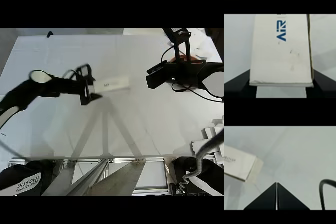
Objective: Fold the box and place the chain.
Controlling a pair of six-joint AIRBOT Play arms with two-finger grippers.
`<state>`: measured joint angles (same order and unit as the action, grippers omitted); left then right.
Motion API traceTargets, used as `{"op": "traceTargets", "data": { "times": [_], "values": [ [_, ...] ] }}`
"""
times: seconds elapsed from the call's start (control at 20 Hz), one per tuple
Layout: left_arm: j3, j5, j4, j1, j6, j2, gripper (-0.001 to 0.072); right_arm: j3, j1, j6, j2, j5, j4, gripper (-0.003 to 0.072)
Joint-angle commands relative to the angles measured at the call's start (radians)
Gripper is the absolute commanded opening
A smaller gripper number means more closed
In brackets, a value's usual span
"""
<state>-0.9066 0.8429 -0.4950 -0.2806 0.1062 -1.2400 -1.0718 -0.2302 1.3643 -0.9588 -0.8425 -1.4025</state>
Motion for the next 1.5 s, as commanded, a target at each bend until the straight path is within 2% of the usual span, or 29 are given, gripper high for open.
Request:
{"op": "traceTargets", "data": {
  "times": [0.0,0.15,0.25,0.35,0.5,0.6,0.75,0.85,1.0,1.25,1.45],
  "values": [
    [-0.001,-0.261,-0.052,0.002,-0.213,0.2,0.0009,-0.001,0.001,0.0,0.001,0.0,0.0,0.0014],
    [-0.001,-0.452,-0.167,0.018,-0.426,0.331,0.0009,-0.001,0.001,0.0,0.001,0.0,0.0,0.0014],
    [-0.001,-0.492,-0.276,0.069,-0.614,0.386,0.0006,-0.001,0.001,0.0,0.001,0.0,0.0,0.0014],
    [-0.001,-0.468,-0.43,0.16,-0.869,0.411,0.0006,-0.001,0.001,0.0,0.001,0.0,0.0,0.0014],
    [-0.001,-0.369,-0.734,0.321,-1.175,0.406,0.0006,-0.001,0.001,0.0,0.001,0.0,0.0,0.0014],
    [-0.001,-0.298,-0.853,0.423,-1.297,0.374,0.0007,-0.001,0.001,0.0,0.001,0.0,0.0,0.0014],
    [0.0,-0.279,-0.833,0.539,-1.345,0.284,0.0011,-0.001,0.001,0.0,0.001,0.0,0.0,0.0014],
    [0.0,-0.281,-0.798,0.564,-1.344,0.2,0.0011,-0.001,0.001,0.0,0.001,0.0,0.0,0.0014],
    [0.0,-0.285,-0.796,0.534,-1.341,0.064,0.0014,-0.001,0.001,0.0,0.001,0.0,0.0,0.0014],
    [0.0,-0.346,-0.796,0.462,-1.341,-0.16,0.0014,-0.001,0.001,0.0,0.001,0.0,0.0,0.0014],
    [0.0,-0.377,-0.796,0.433,-1.341,-0.279,0.0032,-0.001,0.001,0.0,0.001,-0.001,0.0,0.0014]
  ]
}}
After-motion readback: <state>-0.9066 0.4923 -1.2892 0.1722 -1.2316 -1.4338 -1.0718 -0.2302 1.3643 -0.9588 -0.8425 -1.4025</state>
